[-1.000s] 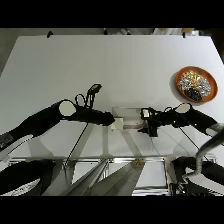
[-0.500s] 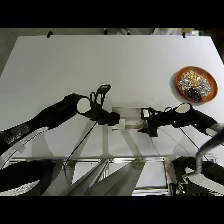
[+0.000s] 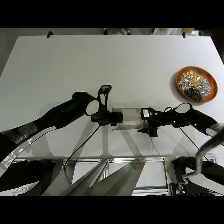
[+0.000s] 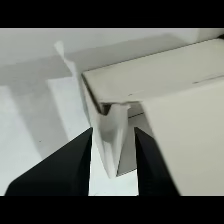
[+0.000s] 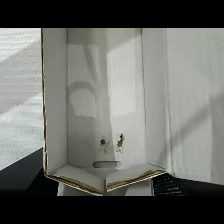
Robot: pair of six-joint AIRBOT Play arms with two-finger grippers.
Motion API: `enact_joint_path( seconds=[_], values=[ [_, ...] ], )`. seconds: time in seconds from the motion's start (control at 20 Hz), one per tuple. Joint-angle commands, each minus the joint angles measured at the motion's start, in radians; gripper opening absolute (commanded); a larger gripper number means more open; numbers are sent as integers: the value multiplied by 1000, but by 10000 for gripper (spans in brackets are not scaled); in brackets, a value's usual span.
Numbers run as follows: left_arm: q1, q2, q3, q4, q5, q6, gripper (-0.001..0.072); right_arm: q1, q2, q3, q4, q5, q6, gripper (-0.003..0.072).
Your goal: Fold the box and place the chain.
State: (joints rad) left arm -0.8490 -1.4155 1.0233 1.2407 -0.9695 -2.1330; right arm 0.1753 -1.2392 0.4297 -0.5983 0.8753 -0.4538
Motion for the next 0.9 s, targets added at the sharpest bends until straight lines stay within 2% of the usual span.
enact_joint_path(
  seconds=[0.0, 0.15, 0.3, 0.65, 0.85],
  values=[
    [-38, -50, 84, 66, -51, -85, 292, 0, 1, 0, 0, 0, 0, 329],
    [-62, -126, 169, 128, -203, -106, 292, 0, 1, 0, 0, 0, 0, 329],
    [-63, -159, 180, 186, -265, -247, 292, 0, 1, 0, 0, 0, 0, 329],
    [-89, -196, 180, 200, -167, -275, 269, 0, 1, 0, 0, 0, 0, 329],
    [-99, -216, 179, 213, -155, -274, 269, 0, 1, 0, 0, 0, 0, 329]
  ],
)
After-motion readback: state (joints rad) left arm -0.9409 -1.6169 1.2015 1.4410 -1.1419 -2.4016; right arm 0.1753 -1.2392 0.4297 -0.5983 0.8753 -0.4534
